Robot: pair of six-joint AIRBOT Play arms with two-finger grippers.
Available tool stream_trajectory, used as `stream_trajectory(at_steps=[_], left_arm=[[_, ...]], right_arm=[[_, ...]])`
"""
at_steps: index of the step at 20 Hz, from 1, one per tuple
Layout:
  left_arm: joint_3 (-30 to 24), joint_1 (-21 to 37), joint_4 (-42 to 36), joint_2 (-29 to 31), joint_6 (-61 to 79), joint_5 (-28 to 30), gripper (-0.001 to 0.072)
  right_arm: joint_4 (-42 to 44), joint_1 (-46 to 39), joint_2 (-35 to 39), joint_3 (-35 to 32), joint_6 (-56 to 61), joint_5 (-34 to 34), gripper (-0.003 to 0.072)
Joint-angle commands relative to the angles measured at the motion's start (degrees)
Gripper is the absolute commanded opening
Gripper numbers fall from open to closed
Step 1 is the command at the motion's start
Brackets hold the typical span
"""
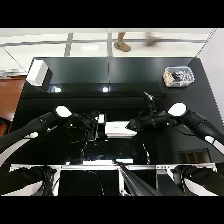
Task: Fold the box and place the chain.
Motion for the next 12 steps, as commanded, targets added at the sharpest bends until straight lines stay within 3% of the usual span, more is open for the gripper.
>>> stream_trajectory(at_steps=[1,7,12], left_arm=[[0.1,0.0,-0.2,0.0,0.0,0.0,0.04],[0.1,0.0,-0.2,0.0,0.0,0.0,0.04],[0.2,0.0,-0.1,0.1,-1.8,0.0,0.0401]], right_arm=[[-2.7,0.0,-1.4,-0.1,0.3,-1.7,0.0015],[-3.2,-0.1,-1.2,0.2,0.0,-1.4,0.0015],[-3.7,-4.0,4.1,6.8,-4.4,11.5,0.0015]])
